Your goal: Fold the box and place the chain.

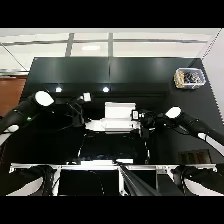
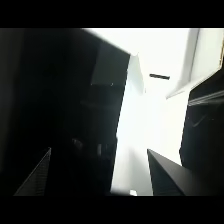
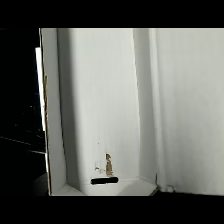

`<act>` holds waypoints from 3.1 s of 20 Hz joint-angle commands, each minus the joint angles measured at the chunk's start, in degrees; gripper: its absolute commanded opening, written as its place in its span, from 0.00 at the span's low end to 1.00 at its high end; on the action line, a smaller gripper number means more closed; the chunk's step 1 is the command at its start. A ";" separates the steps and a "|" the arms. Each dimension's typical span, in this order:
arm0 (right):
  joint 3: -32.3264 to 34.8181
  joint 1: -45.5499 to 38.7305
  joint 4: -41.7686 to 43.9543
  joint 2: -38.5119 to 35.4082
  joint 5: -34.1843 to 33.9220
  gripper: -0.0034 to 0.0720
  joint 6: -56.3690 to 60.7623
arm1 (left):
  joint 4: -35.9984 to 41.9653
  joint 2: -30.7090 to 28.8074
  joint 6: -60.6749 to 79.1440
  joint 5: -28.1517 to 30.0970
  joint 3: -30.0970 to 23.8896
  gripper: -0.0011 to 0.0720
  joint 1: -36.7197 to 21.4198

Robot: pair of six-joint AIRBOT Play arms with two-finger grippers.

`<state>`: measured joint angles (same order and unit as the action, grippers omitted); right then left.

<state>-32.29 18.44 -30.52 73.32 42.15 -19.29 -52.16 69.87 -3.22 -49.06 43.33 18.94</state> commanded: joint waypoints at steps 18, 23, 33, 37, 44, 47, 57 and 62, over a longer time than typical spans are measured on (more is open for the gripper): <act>-0.02 0.02 0.02 0.04 -0.11 0.21 0.00 | 8.72 6.36 -4.90 0.00 -0.13 0.37 9.49; -0.02 0.02 0.02 0.04 -0.13 0.21 0.00 | 9.05 6.36 -4.70 0.42 -0.13 0.23 9.51; -0.02 0.02 0.02 0.04 -0.13 0.21 0.00 | 18.21 10.25 -4.46 0.42 -0.15 0.23 9.55; -0.02 0.02 0.02 0.04 -0.13 0.21 0.00 | 18.18 10.34 -2.75 0.46 -0.13 0.05 9.64; -0.02 0.02 0.02 0.04 -0.15 0.21 0.02 | 18.21 10.36 -1.07 1.22 -0.13 0.22 10.82; -0.02 0.02 0.02 0.04 -0.15 0.21 0.02 | 18.47 10.36 -1.27 1.25 -0.13 0.35 10.91; -0.02 0.02 0.02 0.04 -0.15 0.21 0.02 | 9.51 3.48 -25.00 -8.26 -0.11 0.05 -2.64; -0.02 0.02 0.02 0.04 -0.15 0.21 0.02 | 1.46 -0.61 -56.37 -11.15 -0.44 0.05 -17.68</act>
<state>-32.29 18.44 -30.46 73.32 41.91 -19.25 -45.50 70.96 -38.72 -57.69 43.13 9.28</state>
